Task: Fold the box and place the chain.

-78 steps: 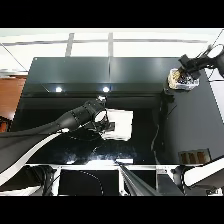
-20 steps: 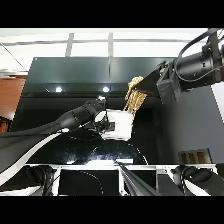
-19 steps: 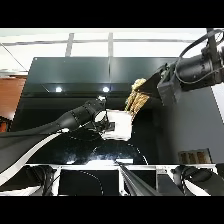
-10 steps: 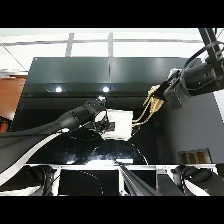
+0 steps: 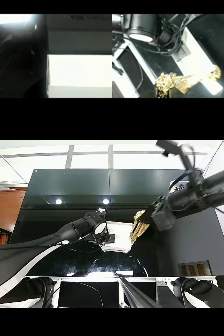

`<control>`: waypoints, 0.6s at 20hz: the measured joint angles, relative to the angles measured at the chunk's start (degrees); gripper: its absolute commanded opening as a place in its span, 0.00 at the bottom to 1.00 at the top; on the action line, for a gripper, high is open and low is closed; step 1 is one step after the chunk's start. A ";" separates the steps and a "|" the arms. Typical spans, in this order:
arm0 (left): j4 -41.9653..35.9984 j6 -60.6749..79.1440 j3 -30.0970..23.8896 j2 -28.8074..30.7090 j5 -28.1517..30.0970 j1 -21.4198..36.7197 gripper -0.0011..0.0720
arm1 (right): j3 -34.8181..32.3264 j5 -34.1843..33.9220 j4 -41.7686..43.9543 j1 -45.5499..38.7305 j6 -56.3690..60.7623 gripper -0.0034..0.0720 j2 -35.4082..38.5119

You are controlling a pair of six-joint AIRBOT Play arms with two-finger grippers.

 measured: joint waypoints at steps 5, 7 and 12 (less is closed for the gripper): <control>0.00 0.00 0.00 0.00 -0.02 0.00 0.06 | -11.74 -11.72 1.64 2.23 -0.92 0.09 -1.42; 0.00 0.00 0.00 0.00 -0.04 0.00 0.05 | -14.62 -16.15 2.03 4.28 -1.07 0.09 -3.43; 0.00 0.00 0.00 0.00 -0.04 0.00 0.06 | -17.20 -21.27 -2.91 6.47 -1.11 0.09 -7.58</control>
